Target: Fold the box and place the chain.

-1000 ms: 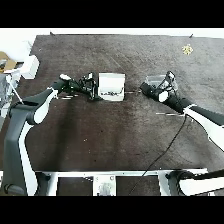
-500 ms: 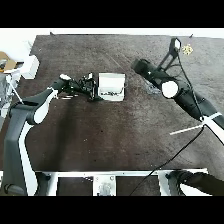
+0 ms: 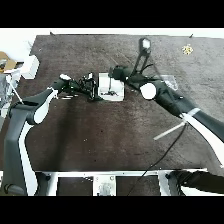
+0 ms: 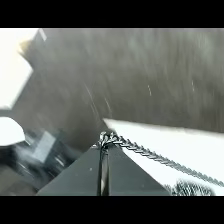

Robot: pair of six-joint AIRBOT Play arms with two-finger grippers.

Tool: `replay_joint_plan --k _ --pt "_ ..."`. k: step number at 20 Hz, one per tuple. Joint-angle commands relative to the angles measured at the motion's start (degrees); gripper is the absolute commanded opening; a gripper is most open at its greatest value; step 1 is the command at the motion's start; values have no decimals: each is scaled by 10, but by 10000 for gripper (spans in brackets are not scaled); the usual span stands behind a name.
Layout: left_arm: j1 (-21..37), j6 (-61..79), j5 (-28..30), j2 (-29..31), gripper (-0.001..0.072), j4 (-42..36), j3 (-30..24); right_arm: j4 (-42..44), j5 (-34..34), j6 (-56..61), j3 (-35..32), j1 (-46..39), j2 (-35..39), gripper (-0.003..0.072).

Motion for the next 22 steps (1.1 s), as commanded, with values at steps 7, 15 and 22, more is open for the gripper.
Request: replay_joint_plan --k 7,15,22 --pt "0 0 0 0 163 0 0 -45 122 20 2 -23 -66 320" --pt "0 0 0 0 163 0 0 -130 85 117 -170 -178 34 337" --pt "0 0 0 0 163 0 0 -46 -75 162 -167 -227 -50 336"
